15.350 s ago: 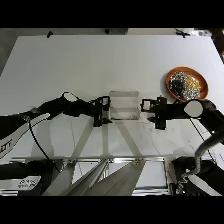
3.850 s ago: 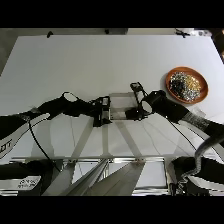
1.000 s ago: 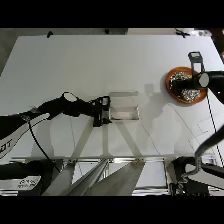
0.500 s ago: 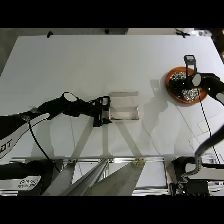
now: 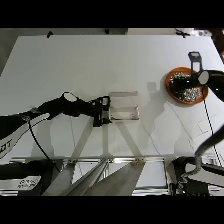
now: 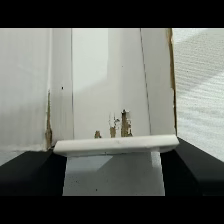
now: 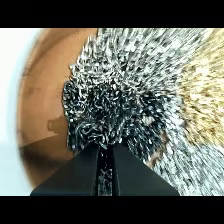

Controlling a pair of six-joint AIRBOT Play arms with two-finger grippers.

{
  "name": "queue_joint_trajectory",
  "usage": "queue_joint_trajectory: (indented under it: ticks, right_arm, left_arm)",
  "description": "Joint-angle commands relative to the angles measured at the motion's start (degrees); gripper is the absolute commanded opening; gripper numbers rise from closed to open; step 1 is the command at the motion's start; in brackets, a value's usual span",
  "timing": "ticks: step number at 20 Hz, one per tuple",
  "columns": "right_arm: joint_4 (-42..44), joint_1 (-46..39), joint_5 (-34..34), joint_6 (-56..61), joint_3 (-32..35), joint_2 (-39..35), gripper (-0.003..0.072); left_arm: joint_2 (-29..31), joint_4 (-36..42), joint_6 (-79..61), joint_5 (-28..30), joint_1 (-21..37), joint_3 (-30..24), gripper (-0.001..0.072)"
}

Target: Fold the box and place the chain.

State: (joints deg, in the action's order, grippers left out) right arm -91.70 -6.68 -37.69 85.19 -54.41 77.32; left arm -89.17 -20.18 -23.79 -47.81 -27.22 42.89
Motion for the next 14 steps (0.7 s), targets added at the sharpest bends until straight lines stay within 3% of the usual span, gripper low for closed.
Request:
queue_joint_trajectory:
  ticks: [1,5,14]
  right_arm:
    - [0.2,0.0,-4.2,-1.4,-0.1,-8.1,0.0013]
    - [2.1,0.1,-12.3,-2.6,-0.1,-17.7,0.0013]
    - [24.1,0.1,-29.7,-9.3,0.2,-36.0,0.0013]
  left_arm:
    - [0.0,0.0,0.0,0.0,0.0,0.0,0.0271]
    - [0.0,0.0,0.0,0.0,0.0,0.0,0.0271]
    - [0.0,0.0,0.0,0.0,0.0,0.0,0.0271]
